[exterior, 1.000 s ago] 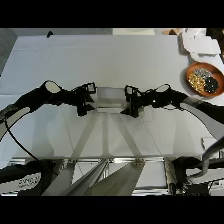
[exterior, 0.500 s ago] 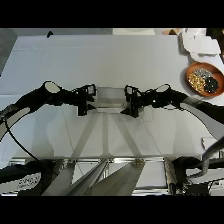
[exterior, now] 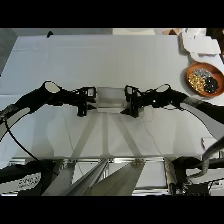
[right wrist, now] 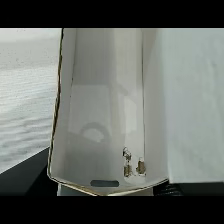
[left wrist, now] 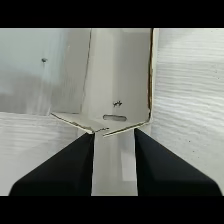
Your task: Fold the box and place the chain.
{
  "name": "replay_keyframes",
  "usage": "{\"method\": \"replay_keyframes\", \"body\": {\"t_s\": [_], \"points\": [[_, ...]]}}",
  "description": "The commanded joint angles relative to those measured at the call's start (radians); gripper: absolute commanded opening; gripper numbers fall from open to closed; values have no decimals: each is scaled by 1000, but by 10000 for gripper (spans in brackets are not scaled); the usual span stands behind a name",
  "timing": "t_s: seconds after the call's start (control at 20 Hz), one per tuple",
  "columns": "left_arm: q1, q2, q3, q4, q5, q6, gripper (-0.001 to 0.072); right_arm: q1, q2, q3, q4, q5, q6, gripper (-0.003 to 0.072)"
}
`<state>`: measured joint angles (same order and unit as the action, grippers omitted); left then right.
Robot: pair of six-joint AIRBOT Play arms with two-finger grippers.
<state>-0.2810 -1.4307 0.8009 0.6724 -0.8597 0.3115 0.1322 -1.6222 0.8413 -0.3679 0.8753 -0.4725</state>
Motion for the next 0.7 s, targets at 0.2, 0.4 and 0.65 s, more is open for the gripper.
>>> {"method": "replay_keyframes", "body": {"t_s": [0.2, 0.4, 0.65], "points": [[0, 0, 0, -13, 10, 72, 133, 0, 0, 1, 0, 0, 0, 446], [0, 0, 0, -79, 9, 90, 132, 0, 0, 1, 0, 0, 0, 446], [-1, 0, 0, -104, -3, 90, 132, 0, 0, 1, 0, 0, 0, 446]]}}
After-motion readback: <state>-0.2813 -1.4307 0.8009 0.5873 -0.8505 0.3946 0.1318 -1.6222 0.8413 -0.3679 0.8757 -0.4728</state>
